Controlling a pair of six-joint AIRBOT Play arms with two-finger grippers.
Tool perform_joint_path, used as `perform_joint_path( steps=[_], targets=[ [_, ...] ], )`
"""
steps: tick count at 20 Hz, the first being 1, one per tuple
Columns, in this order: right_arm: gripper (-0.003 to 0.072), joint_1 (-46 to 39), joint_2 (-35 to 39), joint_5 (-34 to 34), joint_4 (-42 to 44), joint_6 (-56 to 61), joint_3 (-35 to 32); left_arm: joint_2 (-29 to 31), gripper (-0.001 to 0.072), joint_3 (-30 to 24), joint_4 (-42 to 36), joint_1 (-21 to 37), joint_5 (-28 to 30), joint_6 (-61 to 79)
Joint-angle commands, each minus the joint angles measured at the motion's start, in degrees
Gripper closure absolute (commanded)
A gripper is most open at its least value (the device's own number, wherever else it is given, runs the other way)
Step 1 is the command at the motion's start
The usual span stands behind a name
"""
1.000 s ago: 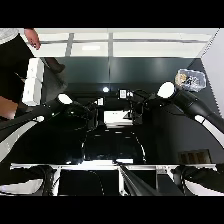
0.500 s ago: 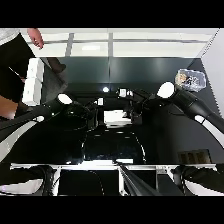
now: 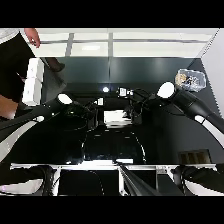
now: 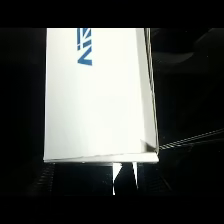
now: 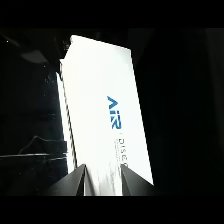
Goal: Fold the box and place the chain.
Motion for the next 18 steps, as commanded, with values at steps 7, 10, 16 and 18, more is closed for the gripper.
perform_joint_path(
  steps=[7, 10, 16, 18],
  targets=[
    [0.0450, 0.0, -0.4, 0.6, 0.0, 0.6, -0.2, 0.0, 0.0318, 0.0, 0.0, 0.0, 0.0, 0.0],
    [0.0451, 0.0, -0.4, 0.6, -0.1, 0.6, -0.2, 0.0, 0.0318, 0.0, 0.0, 0.0, 0.0, 0.0],
    [0.0450, 0.0, -0.4, -0.9, 0.0, 0.6, -0.2, 0.0, 0.0318, 0.0, 0.0, 0.0, 0.0, 0.0],
    [0.0450, 0.0, -0.4, -1.2, 0.0, 0.6, -0.2, 0.0, 0.0318, 0.0, 0.0, 0.0, 0.0, 0.0]
  ],
)
